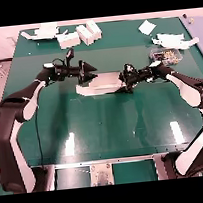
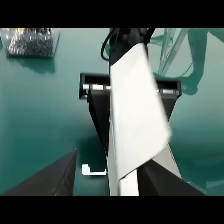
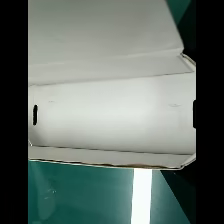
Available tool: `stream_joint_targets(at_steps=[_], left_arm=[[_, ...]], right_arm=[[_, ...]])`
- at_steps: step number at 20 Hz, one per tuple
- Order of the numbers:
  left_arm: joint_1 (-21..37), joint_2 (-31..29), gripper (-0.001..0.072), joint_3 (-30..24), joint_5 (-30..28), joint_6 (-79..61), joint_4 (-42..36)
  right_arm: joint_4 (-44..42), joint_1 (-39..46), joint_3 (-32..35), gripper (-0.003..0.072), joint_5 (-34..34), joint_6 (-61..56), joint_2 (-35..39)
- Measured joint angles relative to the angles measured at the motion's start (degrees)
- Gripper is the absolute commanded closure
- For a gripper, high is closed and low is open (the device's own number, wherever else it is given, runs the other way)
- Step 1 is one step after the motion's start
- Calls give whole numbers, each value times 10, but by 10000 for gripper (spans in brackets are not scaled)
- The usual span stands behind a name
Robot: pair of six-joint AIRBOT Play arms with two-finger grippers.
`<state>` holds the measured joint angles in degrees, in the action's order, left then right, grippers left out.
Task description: Fold the box and place the chain.
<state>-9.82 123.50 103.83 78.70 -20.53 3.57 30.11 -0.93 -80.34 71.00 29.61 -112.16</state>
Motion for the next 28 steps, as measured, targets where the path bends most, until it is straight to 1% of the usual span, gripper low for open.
stream_joint_targets(at_steps=[1, 2, 3, 6, 9, 13, 16, 19, 24, 28], left_arm=[[5, -8, 381, 3, 7, 0, 0], [10, -16, 583, 5, 14, 0, -1], [16, -25, 688, 6, 23, 0, 0], [34, -56, 691, 9, 59, 0, 0], [48, -86, 695, 9, 77, 14, 0], [55, -127, 696, 9, 81, 40, 8], [56, -160, 697, -9, 70, 59, 25], [57, -205, 696, -61, 26, 69, 40], [52, -277, 696, -206, -33, 25, 28], [31, -303, 695, -316, -92, -42, -3]], right_arm=[[0, 0, 0, 123, 0, 0, 0], [0, 0, 0, 123, 0, 0, 0], [0, 0, 0, 123, 0, 0, 0], [0, 0, 0, 123, 0, 0, 0], [0, 0, 0, 123, 0, 0, 0], [0, 0, 0, 123, 0, 0, 0], [0, 0, 0, 123, 0, 0, 0], [0, 0, 0, 123, 0, 0, 0], [0, 0, 0, 123, 0, 0, 0], [0, 0, 0, 123, 0, 0, 0]])
